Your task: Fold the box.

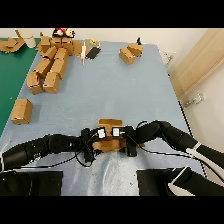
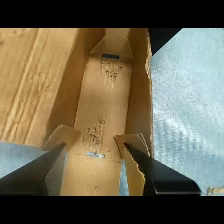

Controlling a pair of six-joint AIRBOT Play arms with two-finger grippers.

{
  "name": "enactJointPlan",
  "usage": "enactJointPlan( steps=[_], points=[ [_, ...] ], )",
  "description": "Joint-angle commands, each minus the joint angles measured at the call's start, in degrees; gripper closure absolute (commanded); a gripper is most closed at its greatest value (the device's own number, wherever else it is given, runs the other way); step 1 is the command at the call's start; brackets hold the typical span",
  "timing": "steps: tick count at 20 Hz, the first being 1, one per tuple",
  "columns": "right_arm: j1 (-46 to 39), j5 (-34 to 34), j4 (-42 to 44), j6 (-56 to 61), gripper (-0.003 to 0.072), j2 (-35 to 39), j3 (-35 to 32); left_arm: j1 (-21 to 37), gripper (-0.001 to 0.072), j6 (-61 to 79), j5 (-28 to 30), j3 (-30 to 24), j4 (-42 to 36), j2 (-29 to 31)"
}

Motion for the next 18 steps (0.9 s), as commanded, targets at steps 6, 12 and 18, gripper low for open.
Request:
enactJointPlan(
  steps=[6,12,18],
  points=[
    [0.00,-0.04,0.07,0.04,0.0152,0.02,-0.02,0.04,0.0122,-0.07,0.24,0.02,-0.17,-0.02],
    [0.00,-0.04,0.07,0.04,0.0152,0.02,-0.02,0.31,0.0699,-6.82,0.48,0.02,3.67,1.03],
    [0.00,-0.04,0.07,0.04,0.0152,0.02,-0.02,6.14,0.0699,-51.56,-20.24,0.02,33.00,17.57]
  ],
)
